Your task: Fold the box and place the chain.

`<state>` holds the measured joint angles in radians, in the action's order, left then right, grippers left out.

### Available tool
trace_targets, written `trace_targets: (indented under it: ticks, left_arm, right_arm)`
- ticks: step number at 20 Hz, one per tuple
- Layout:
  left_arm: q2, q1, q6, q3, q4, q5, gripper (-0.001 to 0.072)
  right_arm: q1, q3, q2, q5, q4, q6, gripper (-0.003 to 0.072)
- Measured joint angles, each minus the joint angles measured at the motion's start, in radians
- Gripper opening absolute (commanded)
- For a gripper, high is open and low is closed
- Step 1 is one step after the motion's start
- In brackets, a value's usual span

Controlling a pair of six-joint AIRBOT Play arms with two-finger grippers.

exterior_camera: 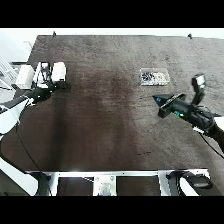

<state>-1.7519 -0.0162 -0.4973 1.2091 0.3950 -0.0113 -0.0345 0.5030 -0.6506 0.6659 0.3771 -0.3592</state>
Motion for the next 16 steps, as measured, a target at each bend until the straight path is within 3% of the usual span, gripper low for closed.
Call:
trace_targets:
  ticks: [7, 16]
  left_arm:
    - [0.0, 0.0, 0.0, 0.0, 0.0, 0.0, 0.0017]
    - [0.0, 0.0, 0.0, 0.0, 0.0, 0.0, 0.0021]
  right_arm:
    - [0.0, -0.12, 0.295, -0.223, -0.001, 0.0, 0.0004]
    - [0.0, -0.23, 0.388, -0.276, 0.0, 0.0, 0.0004]
